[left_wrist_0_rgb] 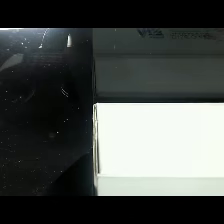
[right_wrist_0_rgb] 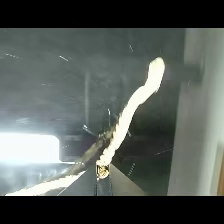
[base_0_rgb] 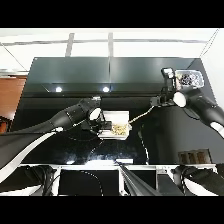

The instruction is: Fold the box and place the chain.

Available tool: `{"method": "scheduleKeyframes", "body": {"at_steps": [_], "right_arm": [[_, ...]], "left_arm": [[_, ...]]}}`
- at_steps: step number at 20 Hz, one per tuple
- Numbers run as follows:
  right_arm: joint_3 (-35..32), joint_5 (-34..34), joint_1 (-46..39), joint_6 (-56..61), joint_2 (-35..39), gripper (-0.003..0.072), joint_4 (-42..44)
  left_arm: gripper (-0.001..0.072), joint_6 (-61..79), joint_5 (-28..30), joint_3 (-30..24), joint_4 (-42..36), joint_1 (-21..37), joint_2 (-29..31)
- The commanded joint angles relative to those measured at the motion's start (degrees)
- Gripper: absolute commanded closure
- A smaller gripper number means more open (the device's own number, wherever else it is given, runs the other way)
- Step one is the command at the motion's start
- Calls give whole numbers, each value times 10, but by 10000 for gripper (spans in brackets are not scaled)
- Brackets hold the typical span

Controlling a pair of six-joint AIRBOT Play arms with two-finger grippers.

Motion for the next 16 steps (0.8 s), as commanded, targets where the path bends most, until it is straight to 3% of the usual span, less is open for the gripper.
{"method": "scheduleKeyframes", "body": {"at_steps": [1,4,7,13,16], "right_arm": [[6,93,1,-122,104,684,126],[6,170,1,-217,155,683,303],[5,229,4,-305,157,682,476],[5,224,20,-371,157,682,669],[5,211,36,-374,151,681,669]], "left_arm": [[679,0,0,0,0,1,0],[679,0,0,0,0,1,0],[679,0,0,0,0,1,0],[679,0,0,0,0,1,0],[678,0,0,0,0,1,0]]}}
